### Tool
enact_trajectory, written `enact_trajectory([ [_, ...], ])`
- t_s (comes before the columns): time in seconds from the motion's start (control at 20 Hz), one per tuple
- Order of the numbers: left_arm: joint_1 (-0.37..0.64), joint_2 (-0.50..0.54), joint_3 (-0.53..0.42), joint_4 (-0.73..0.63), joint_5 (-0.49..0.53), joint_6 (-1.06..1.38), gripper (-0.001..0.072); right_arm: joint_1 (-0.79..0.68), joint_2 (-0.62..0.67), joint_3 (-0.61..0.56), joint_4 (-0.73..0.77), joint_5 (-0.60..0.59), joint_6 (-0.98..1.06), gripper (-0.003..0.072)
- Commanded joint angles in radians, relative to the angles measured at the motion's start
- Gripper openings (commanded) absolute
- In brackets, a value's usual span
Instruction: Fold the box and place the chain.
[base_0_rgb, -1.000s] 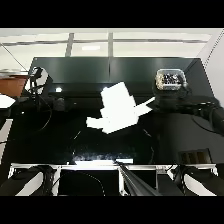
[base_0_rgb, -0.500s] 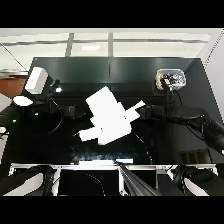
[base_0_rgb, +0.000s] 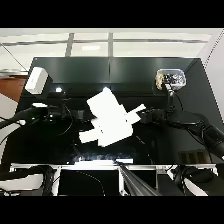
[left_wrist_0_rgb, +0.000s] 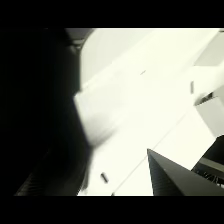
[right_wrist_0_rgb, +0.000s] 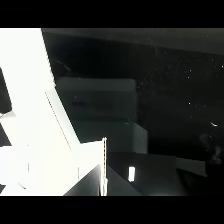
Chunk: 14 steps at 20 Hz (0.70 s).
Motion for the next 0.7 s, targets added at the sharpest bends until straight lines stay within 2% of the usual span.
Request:
enact_trajectory([
  [0.0, -0.043, -0.045, 0.008, -0.105, -0.073, 0.220, 0.0691, 0.001, 0.002, -0.002, 0.001, 0.002, 0.009, 0.0021],
  [0.15, -0.087, -0.045, 0.041, -0.008, -0.090, 0.223, 0.0691, 0.002, 0.002, -0.002, 0.000, 0.002, 0.010, 0.0021],
  [0.3, -0.112, -0.047, 0.059, 0.000, -0.195, 0.337, 0.0690, 0.002, 0.002, -0.002, 0.000, -0.001, 0.012, 0.0021],
  [0.45, -0.104, -0.051, 0.089, 0.082, -0.163, 0.347, 0.0682, 0.002, 0.002, -0.002, 0.000, -0.013, 0.012, 0.0021],
  [0.55, -0.103, -0.066, 0.127, 0.138, -0.173, 0.323, 0.0483, 0.002, 0.002, -0.002, -0.001, -0.021, 0.012, 0.0021],
  [0.6, -0.106, -0.076, 0.146, 0.156, -0.189, 0.314, 0.0455, 0.005, 0.002, -0.002, -0.001, -0.021, 0.012, 0.0022],
  [0.65, -0.108, -0.084, 0.161, 0.167, -0.206, 0.309, 0.0362, 0.006, 0.002, -0.002, -0.001, -0.022, 0.012, 0.0021],
])
